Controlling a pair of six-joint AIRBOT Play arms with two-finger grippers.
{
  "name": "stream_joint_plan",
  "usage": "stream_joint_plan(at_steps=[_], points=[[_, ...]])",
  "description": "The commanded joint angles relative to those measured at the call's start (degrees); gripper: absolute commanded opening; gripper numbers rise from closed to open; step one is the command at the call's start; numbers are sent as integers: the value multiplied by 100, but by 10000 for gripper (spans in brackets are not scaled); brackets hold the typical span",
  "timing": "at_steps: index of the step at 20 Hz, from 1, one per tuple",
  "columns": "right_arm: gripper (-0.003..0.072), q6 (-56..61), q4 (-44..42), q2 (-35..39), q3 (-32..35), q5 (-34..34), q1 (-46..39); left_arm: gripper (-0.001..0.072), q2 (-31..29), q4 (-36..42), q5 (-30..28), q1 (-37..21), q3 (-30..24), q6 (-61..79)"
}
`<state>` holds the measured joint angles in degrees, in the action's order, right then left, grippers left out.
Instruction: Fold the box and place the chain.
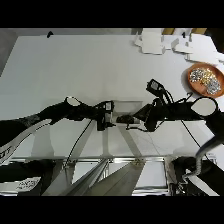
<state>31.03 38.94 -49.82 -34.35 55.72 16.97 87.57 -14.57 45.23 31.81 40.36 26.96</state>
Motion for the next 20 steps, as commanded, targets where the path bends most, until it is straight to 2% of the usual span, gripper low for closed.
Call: stream_joint_plan(at_steps=[1, 6, 8, 9, 10, 12, 14, 17, 19, 20], points=[[23, -48, -584, 4, 2, -304, 0, 319, -2, -2, 0, 0, 0, 2], [30, 282, 280, -393, 46, -291, 0, 318, -2, -2, 0, 0, 0, 2], [155, 529, 632, -573, 50, -238, 0, 319, -2, -2, 0, 0, 0, 2], [267, 610, 789, -592, 48, -199, -2, 319, -2, -2, 0, 0, 0, 2], [325, 627, 942, -566, 39, -114, -2, 319, -2, -2, 0, 0, 0, 2], [322, 658, 1475, -413, 33, 122, -7, 319, -2, -2, 0, 0, 0, 2], [263, 671, 2245, -203, 35, 411, -7, 319, -2, -2, 0, 0, 0, 2], [263, 664, 3368, -105, 46, 1021, -7, 319, -2, -2, 0, 0, 0, 2], [249, 654, 3453, -107, 118, 1071, -7, 319, -2, -2, 0, 0, 0, 2], [219, 638, 3316, -109, 179, 1034, -7, 319, -2, -2, 0, 0, 0, 2]])
